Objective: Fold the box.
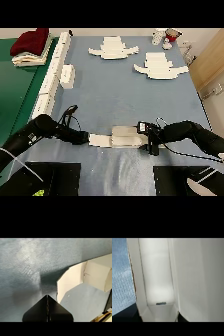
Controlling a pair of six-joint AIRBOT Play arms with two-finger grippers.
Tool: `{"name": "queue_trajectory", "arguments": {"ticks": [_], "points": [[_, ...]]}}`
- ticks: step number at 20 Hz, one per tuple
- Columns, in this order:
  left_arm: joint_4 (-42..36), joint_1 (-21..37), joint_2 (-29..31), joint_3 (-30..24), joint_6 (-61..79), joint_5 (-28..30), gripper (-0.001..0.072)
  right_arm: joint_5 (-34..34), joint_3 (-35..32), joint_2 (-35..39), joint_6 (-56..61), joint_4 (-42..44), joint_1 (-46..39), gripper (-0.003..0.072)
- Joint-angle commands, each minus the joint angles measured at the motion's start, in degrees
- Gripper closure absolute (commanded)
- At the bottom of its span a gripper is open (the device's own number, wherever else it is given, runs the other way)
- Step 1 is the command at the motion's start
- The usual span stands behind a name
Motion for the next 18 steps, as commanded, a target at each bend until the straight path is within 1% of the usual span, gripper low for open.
{"name": "queue_trajectory", "arguments": {"ticks": [1, 3, 4, 7, 10, 13, 18], "points": [[-7.8, -6.3, -3.2, -2.4, 1.8, 7.3, 0.0697, 0.0, 0.0, 0.0, 0.0, 0.0, 0.0, 0.0223], [-10.3, -8.6, -3.2, -1.9, 3.1, 9.7, 0.0696, 0.0, 0.0, 0.0, 0.0, 0.0, 0.0, 0.0222], [-11.7, -9.0, -3.1, -1.6, 4.0, 9.6, 0.0697, 0.0, 0.0, 0.0, 0.0, 0.0, 0.0, 0.0222], [-17.4, -9.2, -3.0, 0.1, 8.3, 8.2, 0.0697, 0.0, 0.0, 0.0, 0.0, 0.0, 0.0, 0.0222], [-20.2, -9.2, -2.6, 1.4, 10.0, 6.6, 0.0696, 0.0, 0.0, 0.0, 0.0, 0.0, 0.0, 0.0222], [-24.0, -9.2, -2.6, 1.3, 12.0, 5.4, 0.0695, 0.0, 0.0, 0.0, 0.0, 0.0, 0.0, 0.0223], [-24.9, -9.2, -2.6, 1.3, 12.0, 5.2, 0.0693, 0.0, 0.0, 0.0, 0.0, 0.0, 0.0, 0.0222]]}}
